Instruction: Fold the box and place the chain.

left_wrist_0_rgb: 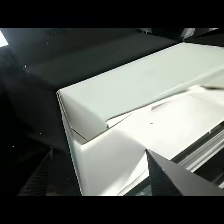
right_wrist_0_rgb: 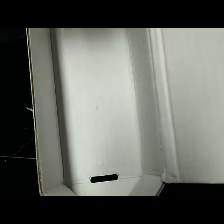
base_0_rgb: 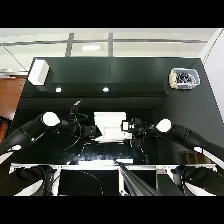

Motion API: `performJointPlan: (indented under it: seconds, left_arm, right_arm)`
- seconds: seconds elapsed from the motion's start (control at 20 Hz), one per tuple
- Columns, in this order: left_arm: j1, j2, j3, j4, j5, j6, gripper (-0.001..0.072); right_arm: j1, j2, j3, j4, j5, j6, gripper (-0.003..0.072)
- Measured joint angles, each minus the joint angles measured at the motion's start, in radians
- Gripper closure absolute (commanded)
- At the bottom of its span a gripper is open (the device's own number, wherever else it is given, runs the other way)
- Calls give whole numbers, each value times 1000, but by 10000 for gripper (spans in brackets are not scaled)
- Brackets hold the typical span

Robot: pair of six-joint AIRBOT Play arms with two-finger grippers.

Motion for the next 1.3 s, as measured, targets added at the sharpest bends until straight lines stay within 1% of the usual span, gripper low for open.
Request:
performJointPlan:
  seconds: [0.2, 0.45, 0.95, 1.3]
  left_arm:
    - [-3, 0, 31, 56, 8, -58, 21]
    - [-5, 0, 45, 107, 1, -118, 21]
    - [-6, -18, 48, 134, 20, -147, 21]
    - [-39, -48, 63, 151, 34, -150, 21]
  right_arm:
    - [0, 0, 0, 0, 0, 0, 290]
    - [0, 0, 0, 0, 0, 0, 291]
    - [0, 0, 0, 0, -1, 0, 290]
    - [0, 0, 0, 0, 0, 0, 290]
